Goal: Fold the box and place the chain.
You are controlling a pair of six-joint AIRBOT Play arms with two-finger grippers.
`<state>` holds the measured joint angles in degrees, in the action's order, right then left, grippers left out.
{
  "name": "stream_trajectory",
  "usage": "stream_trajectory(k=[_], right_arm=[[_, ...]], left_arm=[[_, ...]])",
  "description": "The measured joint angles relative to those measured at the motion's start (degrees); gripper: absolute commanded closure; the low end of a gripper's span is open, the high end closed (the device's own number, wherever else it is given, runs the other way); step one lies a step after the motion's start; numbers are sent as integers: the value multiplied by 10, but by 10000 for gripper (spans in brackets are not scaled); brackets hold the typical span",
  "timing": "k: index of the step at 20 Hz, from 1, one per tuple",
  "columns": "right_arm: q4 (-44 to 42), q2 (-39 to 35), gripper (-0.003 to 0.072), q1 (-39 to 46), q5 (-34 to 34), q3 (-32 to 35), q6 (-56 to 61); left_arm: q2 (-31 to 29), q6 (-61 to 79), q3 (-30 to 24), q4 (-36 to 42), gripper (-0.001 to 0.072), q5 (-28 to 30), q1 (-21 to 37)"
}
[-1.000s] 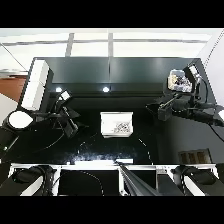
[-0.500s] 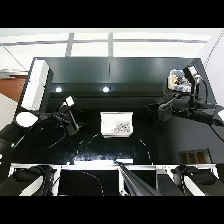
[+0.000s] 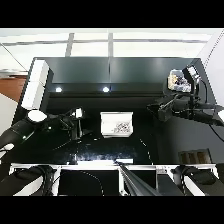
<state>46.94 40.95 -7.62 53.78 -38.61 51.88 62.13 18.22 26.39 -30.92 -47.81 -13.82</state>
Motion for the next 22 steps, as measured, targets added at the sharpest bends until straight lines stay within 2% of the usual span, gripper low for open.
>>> stream_trajectory(k=[8, 22], right_arm=[[1, 0, -11, 0, 0, 0, 0], [1, 0, -11, 0, 0, 0, 0]], left_arm=[[48, 22, 0, 55, 20, -37, -27], [61, 39, 10, 106, 16, -12, -62]])
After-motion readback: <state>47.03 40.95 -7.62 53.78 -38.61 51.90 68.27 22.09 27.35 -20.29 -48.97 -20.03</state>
